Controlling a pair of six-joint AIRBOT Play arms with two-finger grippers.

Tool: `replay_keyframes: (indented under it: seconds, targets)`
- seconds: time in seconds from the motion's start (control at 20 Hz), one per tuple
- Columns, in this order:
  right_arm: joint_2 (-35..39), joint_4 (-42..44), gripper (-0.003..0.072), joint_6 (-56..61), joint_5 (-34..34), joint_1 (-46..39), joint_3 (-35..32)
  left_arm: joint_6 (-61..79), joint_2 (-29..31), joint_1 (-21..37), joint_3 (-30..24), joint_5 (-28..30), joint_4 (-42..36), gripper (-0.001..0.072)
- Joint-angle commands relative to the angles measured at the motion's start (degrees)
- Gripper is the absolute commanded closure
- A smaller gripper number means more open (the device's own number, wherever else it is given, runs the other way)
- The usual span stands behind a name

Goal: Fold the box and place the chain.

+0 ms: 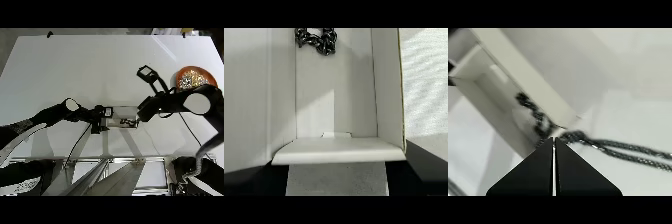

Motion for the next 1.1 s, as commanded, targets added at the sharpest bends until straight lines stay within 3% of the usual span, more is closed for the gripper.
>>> replay_keyframes:
  seconds: [0.0,0.1,0.15,0.2,0.25,0.4,0.65,1.05]
  targets:
    - [0.85,-6.05,0.0669,4.00,5.14,-8.37,0.39,0.00,0.00,-0.04,0.02,0.02,0.00,0.0573]
    - [0.85,-6.23,0.0667,4.42,4.85,-13.11,-0.87,0.00,0.00,-0.04,0.02,0.04,0.02,0.0573]
    - [0.85,-6.23,0.0602,4.42,3.98,-15.04,-2.08,0.00,0.00,-0.04,0.02,0.02,0.00,0.0573]
    - [0.85,-6.21,0.0430,4.39,2.47,-16.55,-3.65,0.00,0.00,-0.04,0.02,0.02,0.02,0.0573]
    - [0.76,-6.23,0.0363,4.37,0.72,-17.53,-5.25,0.00,0.00,-0.04,0.02,0.02,0.00,0.0573]
    - [-2.25,-6.40,0.0427,4.37,-3.65,-18.56,-8.57,0.00,0.00,-0.04,0.02,0.02,0.02,0.0573]
    - [-12.50,-6.14,0.0425,4.37,-6.34,-18.21,-8.63,0.00,0.00,-0.04,0.02,0.02,0.00,0.0573]
    - [-18.64,-7.89,0.0460,4.22,-6.75,-16.17,-8.63,0.00,0.00,-0.04,0.02,0.02,0.02,0.0573]
